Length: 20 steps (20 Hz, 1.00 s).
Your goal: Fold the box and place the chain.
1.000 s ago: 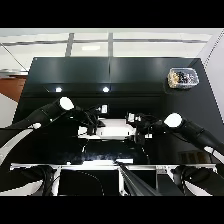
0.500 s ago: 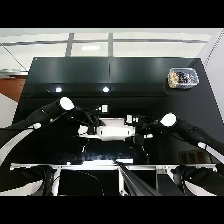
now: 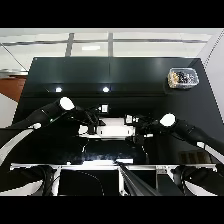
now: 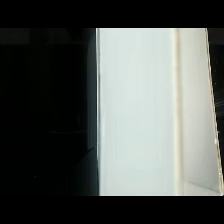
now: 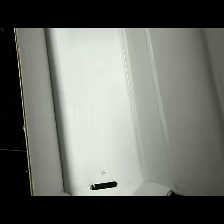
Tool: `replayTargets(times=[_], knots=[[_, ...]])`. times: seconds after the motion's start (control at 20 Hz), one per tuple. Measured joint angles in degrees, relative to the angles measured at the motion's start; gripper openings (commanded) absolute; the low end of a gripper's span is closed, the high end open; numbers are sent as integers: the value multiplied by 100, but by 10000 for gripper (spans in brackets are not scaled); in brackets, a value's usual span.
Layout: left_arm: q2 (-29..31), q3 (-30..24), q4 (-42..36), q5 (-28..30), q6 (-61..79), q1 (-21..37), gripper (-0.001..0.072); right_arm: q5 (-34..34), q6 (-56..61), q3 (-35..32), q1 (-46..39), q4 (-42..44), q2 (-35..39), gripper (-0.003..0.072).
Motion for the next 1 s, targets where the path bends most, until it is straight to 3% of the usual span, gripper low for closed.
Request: replayTargets(times=[0.5,0.6,0.65,0.7,0.8,0.85,1.0], knots=[[0,0,4,0,-4,0,32,-2,-66,2,0,-4,-103,698],[0,0,4,-2,-2,0,32,-7,-72,2,0,-20,-105,483],[0,0,7,-4,2,0,36,2,-63,4,0,-22,-105,471],[0,0,7,-2,2,0,95,4,-63,4,0,-22,-105,470],[-11,-4,59,31,0,0,411,17,-68,0,0,-22,-105,470],[-4,2,33,66,-20,2,443,22,-68,0,0,-24,-105,470],[13,2,20,26,-227,39,444,33,-68,0,0,-35,-105,470]])
